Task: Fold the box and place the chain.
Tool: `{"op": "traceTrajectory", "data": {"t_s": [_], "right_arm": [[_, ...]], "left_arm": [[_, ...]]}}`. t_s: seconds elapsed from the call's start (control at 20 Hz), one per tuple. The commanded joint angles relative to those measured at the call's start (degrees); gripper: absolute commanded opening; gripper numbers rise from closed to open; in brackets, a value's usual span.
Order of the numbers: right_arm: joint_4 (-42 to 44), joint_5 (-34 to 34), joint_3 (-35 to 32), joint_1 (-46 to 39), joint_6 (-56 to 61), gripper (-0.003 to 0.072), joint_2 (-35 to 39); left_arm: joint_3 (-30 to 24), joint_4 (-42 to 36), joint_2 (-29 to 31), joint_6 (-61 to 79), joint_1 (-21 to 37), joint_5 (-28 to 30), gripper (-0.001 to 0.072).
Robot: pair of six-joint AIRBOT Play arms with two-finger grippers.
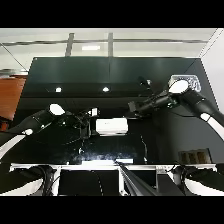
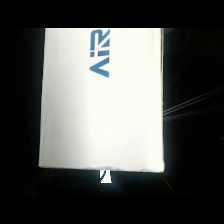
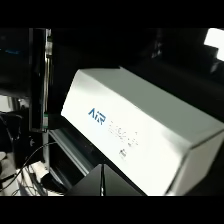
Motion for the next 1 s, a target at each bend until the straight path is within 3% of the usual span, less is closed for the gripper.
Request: {"op": "traceTrajectory", "data": {"t_s": [0.0, 0.5, 0.95], "right_arm": [[4.26, -2.64, -1.03, 3.85, 0.46, 0.0023, -3.3], [1.38, -2.69, -2.16, 4.66, 0.48, 0.0024, -5.2], [1.4, -7.02, -3.93, 4.68, 0.5, 0.0024, -5.25]], "left_arm": [[0.04, 0.0, -0.04, 0.02, 0.0, 0.02, 0.0462], [0.04, 0.0, -0.04, 0.02, 0.0, 0.02, 0.0462], [0.04, 0.0, -0.04, 0.02, 0.0, 0.04, 0.0462]]}}
